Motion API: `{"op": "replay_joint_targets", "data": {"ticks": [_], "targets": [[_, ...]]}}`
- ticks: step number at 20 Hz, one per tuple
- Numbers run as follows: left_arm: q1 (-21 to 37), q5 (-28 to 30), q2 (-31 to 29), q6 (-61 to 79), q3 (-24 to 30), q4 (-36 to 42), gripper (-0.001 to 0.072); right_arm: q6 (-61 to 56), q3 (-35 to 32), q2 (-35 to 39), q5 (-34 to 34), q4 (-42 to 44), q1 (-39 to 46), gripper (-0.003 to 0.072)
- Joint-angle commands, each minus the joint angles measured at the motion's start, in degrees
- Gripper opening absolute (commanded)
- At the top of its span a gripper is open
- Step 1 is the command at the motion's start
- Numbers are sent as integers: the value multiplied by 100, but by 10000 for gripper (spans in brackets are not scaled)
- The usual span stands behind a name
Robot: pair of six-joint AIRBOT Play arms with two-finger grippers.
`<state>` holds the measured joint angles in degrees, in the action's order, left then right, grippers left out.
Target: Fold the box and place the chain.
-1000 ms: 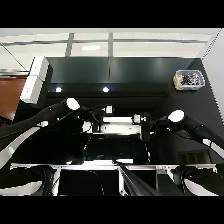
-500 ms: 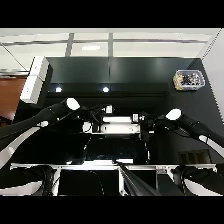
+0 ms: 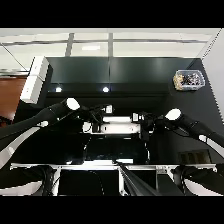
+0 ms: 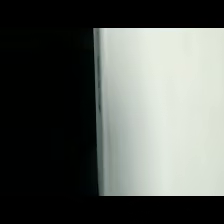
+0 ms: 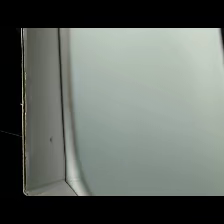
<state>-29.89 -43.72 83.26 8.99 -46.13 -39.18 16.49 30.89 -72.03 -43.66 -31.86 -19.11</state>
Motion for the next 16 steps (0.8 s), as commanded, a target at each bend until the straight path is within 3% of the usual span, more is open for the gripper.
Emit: {"op": "replay_joint_targets", "data": {"ticks": [1,14,16], "targets": [[2,7,0,2,-2,0,27,-50,9,-7,15,-35,-4,696],[2,20,0,2,-2,0,28,-83,11,-9,39,-35,-7,695],[2,20,0,2,-2,0,27,-83,11,-9,39,-39,-7,525]]}}
